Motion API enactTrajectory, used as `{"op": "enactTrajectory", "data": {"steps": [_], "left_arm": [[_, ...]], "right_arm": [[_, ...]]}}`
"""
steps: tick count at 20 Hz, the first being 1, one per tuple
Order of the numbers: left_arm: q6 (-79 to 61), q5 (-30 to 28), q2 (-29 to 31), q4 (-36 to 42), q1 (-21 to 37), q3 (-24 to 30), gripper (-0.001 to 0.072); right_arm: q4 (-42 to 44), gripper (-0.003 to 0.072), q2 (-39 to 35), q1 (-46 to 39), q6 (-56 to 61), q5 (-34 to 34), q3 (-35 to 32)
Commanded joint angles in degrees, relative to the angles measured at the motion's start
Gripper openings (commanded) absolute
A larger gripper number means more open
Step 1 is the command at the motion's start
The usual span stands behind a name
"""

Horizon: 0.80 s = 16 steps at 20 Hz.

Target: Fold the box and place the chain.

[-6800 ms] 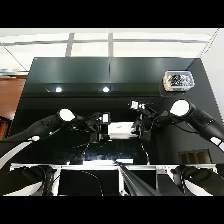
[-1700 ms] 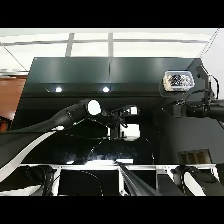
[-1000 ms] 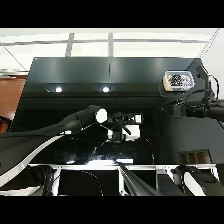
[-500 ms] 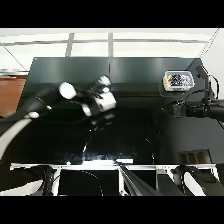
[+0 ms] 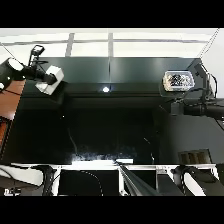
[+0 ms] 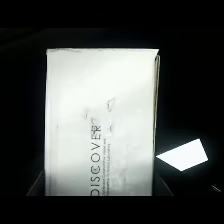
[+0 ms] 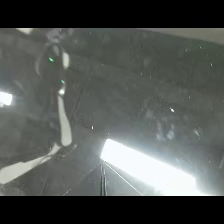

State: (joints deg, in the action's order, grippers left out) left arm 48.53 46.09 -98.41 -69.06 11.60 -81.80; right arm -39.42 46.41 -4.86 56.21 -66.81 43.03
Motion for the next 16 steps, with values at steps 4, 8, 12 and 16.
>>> {"op": "enactTrajectory", "data": {"steps": [4,8,12,16], "left_arm": [[7.58,2.12,-17.51,-4.46,5.31,-22.82,0.0288],[10.27,2.49,-20.48,-4.94,5.29,-27.26,0.0311],[11.76,12.66,-20.37,-5.22,5.05,-35.19,0.0707],[23.19,23.39,-14.73,-5.51,5.31,-38.80,0.0700]], "right_arm": [[-1.18,0.0012,0.00,3.56,3.93,7.96,0.02],[-2.82,0.0012,0.39,3.56,5.57,7.93,0.02],[-2.89,0.0012,0.39,3.56,5.49,8.26,0.04],[-4.24,0.0012,0.39,3.63,3.28,9.68,0.11]]}}
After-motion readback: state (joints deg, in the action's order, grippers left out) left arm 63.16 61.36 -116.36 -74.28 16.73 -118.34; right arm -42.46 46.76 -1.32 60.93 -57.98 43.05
